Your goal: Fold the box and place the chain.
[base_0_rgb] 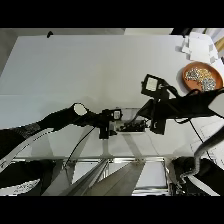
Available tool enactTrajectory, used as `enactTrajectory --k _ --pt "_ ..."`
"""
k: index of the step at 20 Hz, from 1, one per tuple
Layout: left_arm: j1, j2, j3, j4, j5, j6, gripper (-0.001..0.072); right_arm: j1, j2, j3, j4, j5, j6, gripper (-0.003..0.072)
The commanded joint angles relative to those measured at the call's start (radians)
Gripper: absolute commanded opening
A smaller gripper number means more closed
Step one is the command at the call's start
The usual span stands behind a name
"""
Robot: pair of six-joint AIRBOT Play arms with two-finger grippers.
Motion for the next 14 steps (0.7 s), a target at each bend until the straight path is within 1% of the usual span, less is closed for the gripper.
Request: enactTrajectory --k 1,7,8,10,11,14 --pt "0.000 0.001 0.000 0.000 0.000 0.000 0.0079 0.058 -0.094 0.004 -0.026 -0.031 0.059 0.0018" --pt "0.000 0.001 0.000 0.000 0.000 0.000 0.0079 0.058 -0.259 -0.009 -0.031 -0.022 0.068 0.0020" --pt "0.000 0.001 0.000 0.000 0.000 0.000 0.0079 0.061 -0.276 -0.011 -0.029 -0.021 0.068 0.0038" --pt "0.000 0.001 0.000 0.000 0.000 0.000 0.0079 0.077 -0.282 -0.016 -0.029 -0.019 0.067 0.0172" --pt "0.000 0.001 0.000 0.000 0.000 0.000 0.0079 0.081 -0.278 -0.016 -0.029 -0.015 0.067 0.0206" --pt "0.000 0.001 0.000 0.000 0.000 0.000 0.0079 0.081 -0.223 -0.016 -0.084 0.021 0.064 0.0203"
